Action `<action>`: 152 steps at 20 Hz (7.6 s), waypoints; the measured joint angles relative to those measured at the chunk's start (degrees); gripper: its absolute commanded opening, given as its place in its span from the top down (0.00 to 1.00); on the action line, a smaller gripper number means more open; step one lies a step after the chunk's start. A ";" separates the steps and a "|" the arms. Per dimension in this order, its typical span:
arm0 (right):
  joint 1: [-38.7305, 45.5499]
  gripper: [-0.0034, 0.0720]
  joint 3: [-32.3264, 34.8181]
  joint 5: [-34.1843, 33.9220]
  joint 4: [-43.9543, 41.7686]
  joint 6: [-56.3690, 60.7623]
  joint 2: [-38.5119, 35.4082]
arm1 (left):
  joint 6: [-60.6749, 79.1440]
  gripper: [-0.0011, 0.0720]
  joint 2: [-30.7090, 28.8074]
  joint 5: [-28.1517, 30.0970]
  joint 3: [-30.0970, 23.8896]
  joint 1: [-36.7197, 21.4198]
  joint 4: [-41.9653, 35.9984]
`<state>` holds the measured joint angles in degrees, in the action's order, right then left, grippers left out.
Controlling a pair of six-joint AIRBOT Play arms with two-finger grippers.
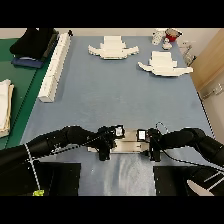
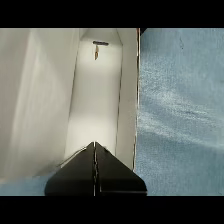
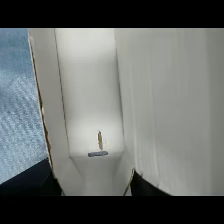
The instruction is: Fold the box.
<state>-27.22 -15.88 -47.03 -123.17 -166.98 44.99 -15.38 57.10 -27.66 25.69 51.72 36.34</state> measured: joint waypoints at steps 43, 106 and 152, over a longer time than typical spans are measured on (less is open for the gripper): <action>0.00 0.31 0.00 0.00 0.00 0.02 0.00 | -50.12 0.97 -5.05 -19.69 -3.45 -21.90 -1.70; 0.00 0.31 0.00 0.00 0.00 0.02 0.00 | -142.79 0.97 22.73 -34.99 32.87 19.10 57.16; 0.02 0.31 0.00 0.00 0.00 0.00 -0.02 | -63.21 0.22 -6.84 -37.53 20.46 6.12 42.86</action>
<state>-27.20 -15.88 -47.03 -123.17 -166.98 44.97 -78.59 50.26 -65.19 46.15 57.84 79.20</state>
